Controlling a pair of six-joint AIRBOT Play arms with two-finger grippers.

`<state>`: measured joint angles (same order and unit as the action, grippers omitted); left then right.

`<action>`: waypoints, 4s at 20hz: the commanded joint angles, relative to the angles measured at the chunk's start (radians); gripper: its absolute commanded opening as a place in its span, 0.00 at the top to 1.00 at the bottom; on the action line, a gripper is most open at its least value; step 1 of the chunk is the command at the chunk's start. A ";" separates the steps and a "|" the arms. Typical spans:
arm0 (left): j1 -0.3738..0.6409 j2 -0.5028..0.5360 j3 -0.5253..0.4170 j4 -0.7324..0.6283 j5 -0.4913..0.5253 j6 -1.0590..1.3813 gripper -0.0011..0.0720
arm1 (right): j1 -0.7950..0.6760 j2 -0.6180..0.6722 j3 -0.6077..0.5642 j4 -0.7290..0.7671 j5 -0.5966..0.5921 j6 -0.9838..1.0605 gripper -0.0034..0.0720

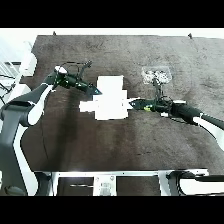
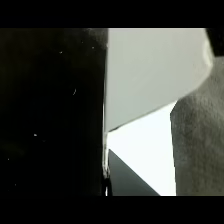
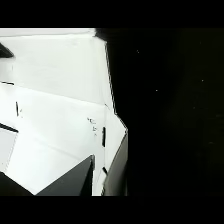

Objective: Fold the box and place the chain.

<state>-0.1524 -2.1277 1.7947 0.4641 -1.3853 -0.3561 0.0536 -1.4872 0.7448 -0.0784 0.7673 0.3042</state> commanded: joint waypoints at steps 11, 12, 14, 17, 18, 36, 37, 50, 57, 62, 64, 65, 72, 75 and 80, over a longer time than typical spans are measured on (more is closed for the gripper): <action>-0.048 0.107 -0.131 -0.023 0.143 0.474 0.97 | -0.193 0.105 0.000 0.037 0.041 -0.003 0.57; -0.051 0.107 -0.146 -0.023 0.169 0.496 0.97 | -0.193 0.105 0.000 0.037 0.041 -0.004 0.57; -0.051 0.107 -0.171 -0.024 0.206 0.523 0.97 | -0.193 0.105 0.000 0.037 0.041 -0.029 0.57; -0.051 0.106 -0.199 -0.023 0.244 0.550 0.97 | -0.193 0.105 0.000 0.037 0.041 -0.031 0.57; -0.051 0.105 -0.208 -0.023 0.254 0.561 0.97 | -0.193 0.105 0.000 0.037 0.041 -0.042 0.57; -0.051 0.101 -0.212 -0.028 0.244 0.645 0.96 | -0.188 0.226 -0.017 0.013 0.063 -0.167 0.38; -0.051 0.101 -0.212 -0.028 0.244 0.645 0.96 | -0.182 0.258 -0.020 -0.018 0.064 -0.180 0.37; -0.051 0.101 -0.212 -0.028 0.244 0.645 0.96 | 0.170 0.253 -0.020 -0.653 -0.074 -0.264 0.22; -0.051 0.101 -0.212 -0.028 0.244 0.645 0.96 | 0.289 0.132 -0.019 -0.693 -0.236 -0.265 0.22; -0.051 0.101 -0.212 -0.028 0.245 0.645 0.96 | 0.323 0.100 -0.004 -0.688 -0.314 -0.264 0.22; -0.051 0.101 -0.212 -0.029 0.244 0.645 0.96 | 0.332 0.086 0.013 -0.678 -0.336 -0.264 0.22; -0.051 0.101 -0.212 -0.029 0.244 0.645 0.96 | 0.332 0.080 0.021 -0.677 -0.349 -0.264 0.22; -0.051 0.101 -0.212 -0.029 0.244 0.645 0.96 | 0.331 0.088 0.061 -0.674 -0.404 -0.261 0.22; -0.051 0.101 -0.212 -0.029 0.244 0.645 0.96 | 0.323 0.102 0.069 -0.674 -0.404 -0.261 0.22; -0.051 0.101 -0.212 -0.029 0.244 0.645 0.96 | 0.293 0.105 0.092 -0.674 -0.404 -0.264 0.22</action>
<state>-0.2035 -2.0274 1.5822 0.4355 -1.1412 0.2882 0.3603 -1.3853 0.8227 -0.7521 0.3660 0.0418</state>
